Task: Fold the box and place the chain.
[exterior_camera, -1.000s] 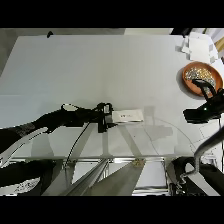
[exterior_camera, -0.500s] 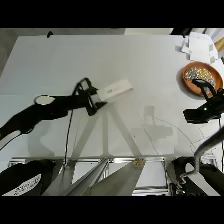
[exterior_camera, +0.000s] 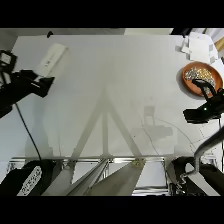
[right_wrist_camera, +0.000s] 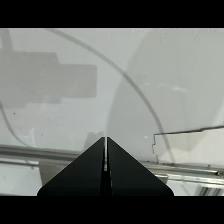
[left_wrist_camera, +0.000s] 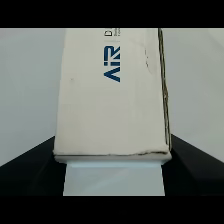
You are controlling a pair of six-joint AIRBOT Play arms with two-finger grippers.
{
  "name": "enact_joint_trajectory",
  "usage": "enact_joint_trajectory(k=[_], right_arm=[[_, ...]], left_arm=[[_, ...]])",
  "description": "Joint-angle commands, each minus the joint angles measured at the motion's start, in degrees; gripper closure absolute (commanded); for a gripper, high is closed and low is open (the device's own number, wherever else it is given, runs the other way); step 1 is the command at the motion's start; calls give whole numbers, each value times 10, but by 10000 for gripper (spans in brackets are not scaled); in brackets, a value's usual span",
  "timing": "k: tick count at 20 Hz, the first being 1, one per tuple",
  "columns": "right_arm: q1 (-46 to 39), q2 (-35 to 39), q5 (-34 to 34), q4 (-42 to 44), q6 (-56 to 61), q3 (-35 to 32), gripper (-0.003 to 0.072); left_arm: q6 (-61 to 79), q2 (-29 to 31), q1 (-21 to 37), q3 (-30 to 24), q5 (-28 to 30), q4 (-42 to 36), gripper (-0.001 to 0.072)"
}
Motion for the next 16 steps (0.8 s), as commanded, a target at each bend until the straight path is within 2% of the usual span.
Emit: enact_joint_trajectory(k=[1,4,6,10,16], right_arm=[[0,0,0,0,0,0,668],[0,0,0,0,0,0,668],[0,0,0,0,0,0,668],[0,0,0,0,0,0,668],[0,0,0,0,0,0,668]], left_arm=[[-116,31,97,0,-5,117,707],[-193,31,126,0,-4,226,708],[-264,26,141,0,-5,264,707],[-311,-8,156,-1,-20,264,707],[-311,-104,156,-1,-30,274,708]])
